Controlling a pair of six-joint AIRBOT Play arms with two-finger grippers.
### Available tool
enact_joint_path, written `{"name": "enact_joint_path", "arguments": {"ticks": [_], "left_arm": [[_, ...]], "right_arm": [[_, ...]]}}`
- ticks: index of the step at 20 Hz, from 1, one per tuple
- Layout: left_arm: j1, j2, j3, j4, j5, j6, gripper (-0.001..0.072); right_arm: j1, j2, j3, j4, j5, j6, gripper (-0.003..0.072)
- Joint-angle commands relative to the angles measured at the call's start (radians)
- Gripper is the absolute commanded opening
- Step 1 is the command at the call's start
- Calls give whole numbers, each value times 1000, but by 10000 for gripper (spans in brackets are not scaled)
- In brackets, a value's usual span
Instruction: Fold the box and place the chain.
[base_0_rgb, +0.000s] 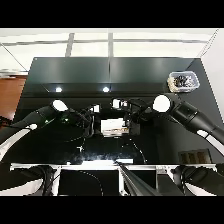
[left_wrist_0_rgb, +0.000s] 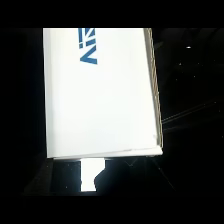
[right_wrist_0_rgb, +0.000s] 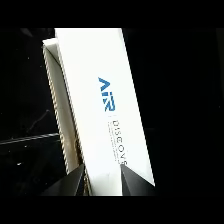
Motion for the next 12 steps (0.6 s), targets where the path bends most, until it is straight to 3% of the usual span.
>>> {"name": "enact_joint_path", "arguments": {"ticks": [1,12], "left_arm": [[0,-1,-1,0,0,0,461],[0,-1,-1,0,0,0,461]], "right_arm": [[1,0,0,1,15,1,280],[1,0,-5,22,19,12,282]]}}
